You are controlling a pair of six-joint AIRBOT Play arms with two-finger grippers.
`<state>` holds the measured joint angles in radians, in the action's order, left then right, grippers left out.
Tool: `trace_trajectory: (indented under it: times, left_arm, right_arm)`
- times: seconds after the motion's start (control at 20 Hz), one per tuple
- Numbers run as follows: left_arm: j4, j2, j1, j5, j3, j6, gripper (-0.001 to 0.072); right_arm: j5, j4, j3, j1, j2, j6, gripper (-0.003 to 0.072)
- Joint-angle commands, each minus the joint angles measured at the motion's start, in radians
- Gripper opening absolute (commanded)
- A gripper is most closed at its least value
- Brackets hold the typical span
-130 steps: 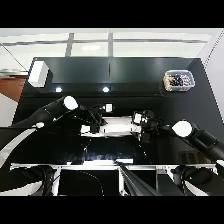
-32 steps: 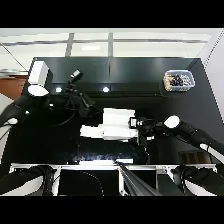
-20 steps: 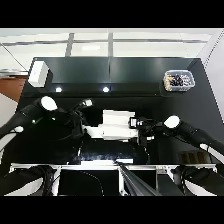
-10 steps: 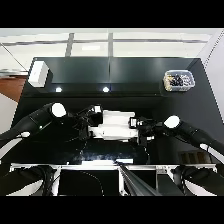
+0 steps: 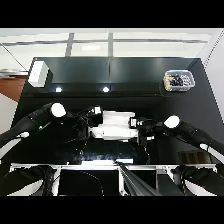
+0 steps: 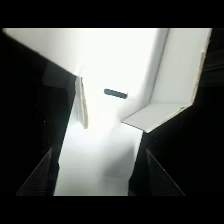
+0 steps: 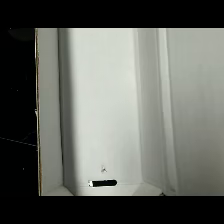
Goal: Fold the box and place the chain.
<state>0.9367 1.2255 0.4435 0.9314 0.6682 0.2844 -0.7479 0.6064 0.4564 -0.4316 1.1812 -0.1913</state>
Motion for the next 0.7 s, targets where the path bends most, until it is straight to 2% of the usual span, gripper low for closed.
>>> trace_trajectory:
  times: [0.0, 0.1, 0.2, 0.4, 0.65]
  left_arm:
    - [-0.084, -0.036, -0.074, 0.128, -0.004, -0.1, 0.0695]
    - [-0.179, -0.086, -0.164, 0.116, -0.046, -0.143, 0.0671]
    - [-0.304, -0.145, -0.219, 0.015, -0.135, -0.255, 0.0671]
    - [-0.419, -0.163, -0.181, -0.06, -0.25, -0.557, 0.0671]
    - [-0.459, -0.118, -0.1, -0.101, -0.248, -0.597, 0.0667]
  right_arm:
    - [0.0, 0.0, 0.0, -0.001, 0.0, 0.0, 0.0535]
    - [0.0, 0.0, 0.0, -0.001, 0.001, 0.0, 0.0536]
    - [0.0, 0.0, 0.0, -0.001, 0.0, 0.0, 0.0536]
    - [0.0, 0.002, 0.0, -0.003, 0.0, 0.0, 0.0535]
    - [0.0, 0.004, 0.0, -0.003, 0.001, 0.001, 0.0535]
